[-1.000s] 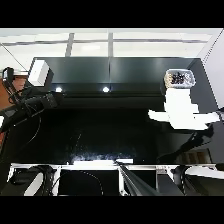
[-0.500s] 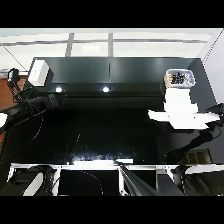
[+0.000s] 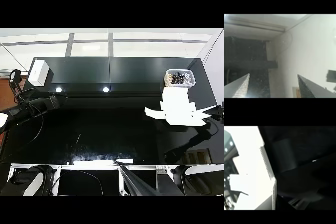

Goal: Fold the box and place the chain.

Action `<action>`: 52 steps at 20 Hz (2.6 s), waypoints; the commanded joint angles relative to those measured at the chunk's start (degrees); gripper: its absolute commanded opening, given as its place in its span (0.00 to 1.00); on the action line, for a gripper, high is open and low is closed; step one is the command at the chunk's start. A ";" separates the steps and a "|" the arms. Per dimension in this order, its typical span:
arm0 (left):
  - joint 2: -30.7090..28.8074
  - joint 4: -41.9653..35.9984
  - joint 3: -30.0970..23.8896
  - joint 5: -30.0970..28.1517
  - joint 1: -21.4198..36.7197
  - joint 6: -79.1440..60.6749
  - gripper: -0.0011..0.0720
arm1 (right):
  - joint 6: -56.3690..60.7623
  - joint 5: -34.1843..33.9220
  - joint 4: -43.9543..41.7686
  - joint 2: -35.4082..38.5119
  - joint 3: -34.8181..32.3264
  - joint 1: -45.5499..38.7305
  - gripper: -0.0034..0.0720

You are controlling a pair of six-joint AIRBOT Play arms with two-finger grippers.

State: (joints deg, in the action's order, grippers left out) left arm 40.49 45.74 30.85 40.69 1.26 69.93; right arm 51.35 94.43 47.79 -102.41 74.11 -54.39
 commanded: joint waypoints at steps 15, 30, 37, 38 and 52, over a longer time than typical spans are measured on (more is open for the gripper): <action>0.09 0.15 0.04 6.12 -4.22 -3.56 0.97 | -1.20 -19.32 -13.90 39.52 -32.33 32.83 0.10; 30.08 -27.93 0.07 16.92 -6.01 -18.53 0.97 | -3.26 -39.87 -15.80 57.02 -49.20 62.49 0.10; 47.50 -46.64 3.28 23.47 -8.50 -46.71 0.97 | -2.49 -39.34 -15.82 57.02 -49.20 62.49 0.10; 49.37 -46.16 4.72 25.46 -9.75 -48.43 0.97 | -2.49 -39.34 -15.82 57.02 -49.20 62.49 0.10; 55.19 -32.68 14.84 43.74 -12.70 -55.63 0.96 | 0.04 -39.36 -13.05 57.02 -49.20 62.49 0.10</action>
State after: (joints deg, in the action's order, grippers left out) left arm 95.53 11.38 45.30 81.73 -11.03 15.44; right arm 50.74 55.16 33.23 -45.43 24.95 8.05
